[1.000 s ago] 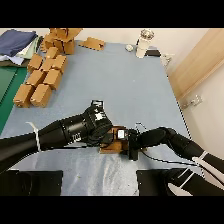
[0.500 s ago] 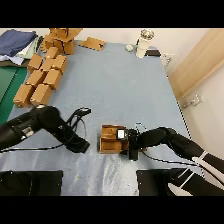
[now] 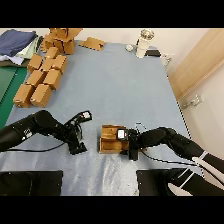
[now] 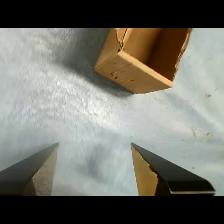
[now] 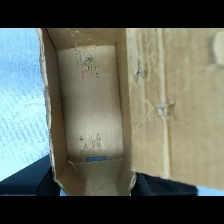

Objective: Fold the box.

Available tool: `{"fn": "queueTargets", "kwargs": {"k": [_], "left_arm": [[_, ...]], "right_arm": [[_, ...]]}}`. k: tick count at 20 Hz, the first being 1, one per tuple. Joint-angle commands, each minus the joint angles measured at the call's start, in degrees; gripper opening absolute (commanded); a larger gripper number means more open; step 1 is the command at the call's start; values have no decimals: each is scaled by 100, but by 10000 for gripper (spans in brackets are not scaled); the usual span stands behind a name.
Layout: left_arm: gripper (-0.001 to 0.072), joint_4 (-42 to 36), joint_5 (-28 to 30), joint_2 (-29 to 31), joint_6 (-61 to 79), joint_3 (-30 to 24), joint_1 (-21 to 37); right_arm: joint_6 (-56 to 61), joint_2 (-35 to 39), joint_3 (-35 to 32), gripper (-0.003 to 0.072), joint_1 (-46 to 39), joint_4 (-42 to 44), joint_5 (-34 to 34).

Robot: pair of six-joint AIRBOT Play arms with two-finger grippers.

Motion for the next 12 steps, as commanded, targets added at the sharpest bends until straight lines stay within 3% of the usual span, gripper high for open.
{"fn": "queueTargets", "kwargs": {"k": [1,5,7,12], "left_arm": [[694,-422,933,109,1823,-372,-452],[694,-1585,2192,293,2553,-782,-1064],[694,-2061,2240,249,2815,-778,-1191],[694,-2118,2302,44,2940,-719,-1217]], "right_arm": [[0,2,0,484,0,0,0],[0,2,0,483,0,0,0],[0,2,0,484,0,0,-2],[0,2,0,484,0,-2,0]]}}
